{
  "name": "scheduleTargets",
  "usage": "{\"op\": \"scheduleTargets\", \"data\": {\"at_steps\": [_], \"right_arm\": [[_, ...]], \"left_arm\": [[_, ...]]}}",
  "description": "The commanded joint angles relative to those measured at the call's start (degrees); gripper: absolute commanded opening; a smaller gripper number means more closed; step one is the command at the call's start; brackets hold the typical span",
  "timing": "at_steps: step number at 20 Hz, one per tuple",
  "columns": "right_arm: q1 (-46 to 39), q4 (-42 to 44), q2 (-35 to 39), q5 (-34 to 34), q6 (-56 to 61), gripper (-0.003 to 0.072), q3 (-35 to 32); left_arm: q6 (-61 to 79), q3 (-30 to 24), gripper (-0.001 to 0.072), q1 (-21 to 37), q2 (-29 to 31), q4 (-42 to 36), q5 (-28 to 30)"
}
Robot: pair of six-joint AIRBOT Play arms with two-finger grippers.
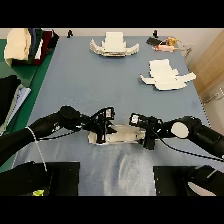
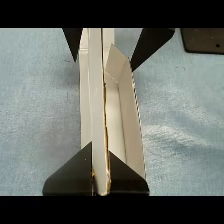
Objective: Fold the box.
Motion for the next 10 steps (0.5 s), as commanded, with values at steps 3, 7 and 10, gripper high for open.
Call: {"op": "scheduleTargets", "data": {"at_steps": [3, 7, 10], "right_arm": [[-8.3, 20.4, -6.6, 1.7, -27.7, 0.072, 0.0], [-8.8, 20.7, -6.8, 1.8, -25.6, 0.072, 0.0], [-8.8, 19.8, -6.1, 1.8, -25.2, 0.0715, 0.0]], "left_arm": [[0.0, 0.0, 0.0018, 0.0, 0.0, 0.0, 0.0], [0.0, 0.0, 0.0018, 0.0, 0.0, 0.0, 0.0], [0.0, 0.0, 0.0018, 0.0, 0.0, 0.0, 0.0]]}}
